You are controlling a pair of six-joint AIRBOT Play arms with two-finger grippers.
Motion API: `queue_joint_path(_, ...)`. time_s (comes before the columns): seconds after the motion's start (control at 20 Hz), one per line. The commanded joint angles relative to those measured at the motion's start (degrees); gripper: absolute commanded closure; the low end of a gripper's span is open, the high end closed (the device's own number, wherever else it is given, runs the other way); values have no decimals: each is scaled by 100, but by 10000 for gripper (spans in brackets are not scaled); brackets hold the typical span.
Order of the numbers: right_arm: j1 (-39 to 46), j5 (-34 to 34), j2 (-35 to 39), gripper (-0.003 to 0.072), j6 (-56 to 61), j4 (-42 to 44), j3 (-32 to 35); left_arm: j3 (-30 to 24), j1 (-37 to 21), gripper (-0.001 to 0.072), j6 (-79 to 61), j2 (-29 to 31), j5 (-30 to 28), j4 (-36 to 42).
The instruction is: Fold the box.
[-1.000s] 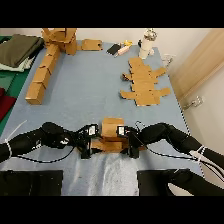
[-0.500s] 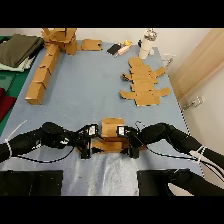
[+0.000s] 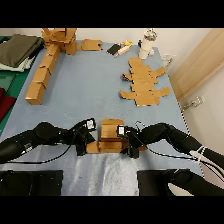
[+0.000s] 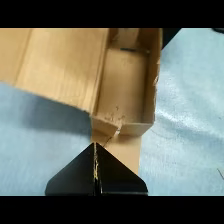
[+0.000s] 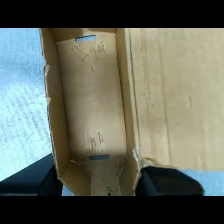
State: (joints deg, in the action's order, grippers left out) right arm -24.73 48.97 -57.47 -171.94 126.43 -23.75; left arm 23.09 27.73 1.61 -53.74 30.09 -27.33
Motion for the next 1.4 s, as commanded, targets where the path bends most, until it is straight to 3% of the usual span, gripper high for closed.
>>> queue_joint_path(0.0,-2,-2,2,188,-4,-2,0,7,-122,698,3539,1084,310,-2214)
queue_joint_path(0.2,-2,-2,2,189,-4,0,2,4,-1097,698,8865,1923,1261,-3816)
queue_joint_path(0.35,-2,-2,2,188,-4,-2,2,-37,-1779,699,9788,1816,1902,-3851)
queue_joint_path(0.5,-2,-2,2,188,-4,-2,2,-42,-1687,700,9864,1303,2282,-3491)
queue_joint_path(0.65,-4,-2,2,188,-4,0,0,-44,-1010,701,9842,793,1928,-3058)
queue_joint_path(0.95,-2,-2,2,188,-4,0,0,-42,487,701,9855,74,518,-2273)
queue_joint_path(1.35,-2,-2,2,188,-4,-2,0,81,944,701,9381,-46,20,-1781)
